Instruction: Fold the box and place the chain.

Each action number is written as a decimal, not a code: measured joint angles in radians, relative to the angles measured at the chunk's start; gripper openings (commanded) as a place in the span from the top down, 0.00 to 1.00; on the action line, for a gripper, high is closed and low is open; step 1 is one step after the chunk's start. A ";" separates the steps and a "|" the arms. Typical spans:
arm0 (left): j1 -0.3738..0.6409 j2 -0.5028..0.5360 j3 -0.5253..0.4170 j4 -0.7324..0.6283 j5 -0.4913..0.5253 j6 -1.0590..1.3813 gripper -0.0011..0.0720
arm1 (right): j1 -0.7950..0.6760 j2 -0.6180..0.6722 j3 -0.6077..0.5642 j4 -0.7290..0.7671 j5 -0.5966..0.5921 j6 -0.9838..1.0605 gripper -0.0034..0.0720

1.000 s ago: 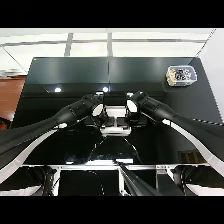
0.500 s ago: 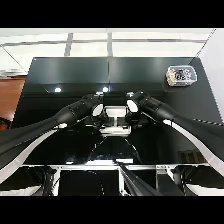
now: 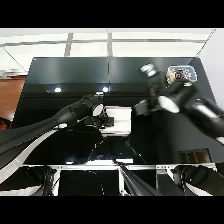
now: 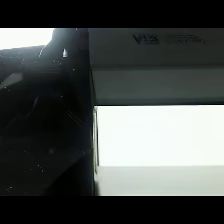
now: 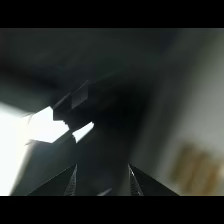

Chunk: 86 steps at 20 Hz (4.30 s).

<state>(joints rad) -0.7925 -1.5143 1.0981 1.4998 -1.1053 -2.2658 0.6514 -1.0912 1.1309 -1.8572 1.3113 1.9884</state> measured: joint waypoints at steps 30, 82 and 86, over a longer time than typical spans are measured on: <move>0.000 0.000 0.000 0.011 0.016 0.000 0.95 | -0.860 -0.862 0.755 0.620 -0.161 0.132 0.21; 0.000 0.000 0.000 0.006 0.031 -0.001 0.95 | -0.638 0.033 0.719 1.161 0.149 -0.602 0.95; 0.000 0.000 0.000 0.006 0.031 -0.001 0.95 | -0.587 0.036 0.719 1.239 0.128 -0.605 0.95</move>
<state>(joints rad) -0.7921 -1.5139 1.0981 1.5063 -1.0748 -2.2665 0.0647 -1.0554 1.8503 -0.6182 1.4391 1.3834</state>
